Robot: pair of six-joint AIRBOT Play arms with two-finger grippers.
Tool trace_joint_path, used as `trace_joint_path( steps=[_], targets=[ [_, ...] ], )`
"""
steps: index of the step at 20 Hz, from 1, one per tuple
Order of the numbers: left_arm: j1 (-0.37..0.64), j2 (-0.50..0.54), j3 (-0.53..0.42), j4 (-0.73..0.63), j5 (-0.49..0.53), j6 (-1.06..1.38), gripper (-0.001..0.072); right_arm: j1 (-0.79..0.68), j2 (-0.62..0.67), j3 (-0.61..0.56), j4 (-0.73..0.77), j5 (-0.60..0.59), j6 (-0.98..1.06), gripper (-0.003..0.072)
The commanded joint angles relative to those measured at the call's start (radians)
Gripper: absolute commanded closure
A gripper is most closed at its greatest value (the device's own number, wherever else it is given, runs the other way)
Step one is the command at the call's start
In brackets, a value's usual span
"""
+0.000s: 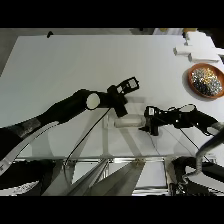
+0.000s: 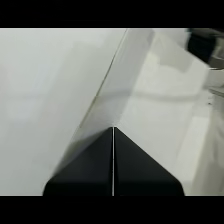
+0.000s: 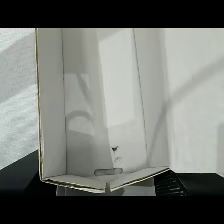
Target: Fold the box and place the chain.
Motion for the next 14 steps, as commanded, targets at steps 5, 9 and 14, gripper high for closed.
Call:
trace_joint_path(
  steps=[5,9,14],
  targets=[
    [0.033,-0.032,0.001,-0.029,-0.033,-0.034,0.0701,0.001,0.001,0.0,0.0,0.0,0.0,0.0289],
    [0.034,0.095,0.001,0.08,-0.344,-0.059,0.0705,0.001,0.001,0.0,0.0,0.0,0.0,0.0289],
    [0.034,0.13,-0.026,0.123,-0.521,-0.122,0.0705,0.001,0.001,0.0,0.0,0.0,0.0,0.0289]
  ],
)
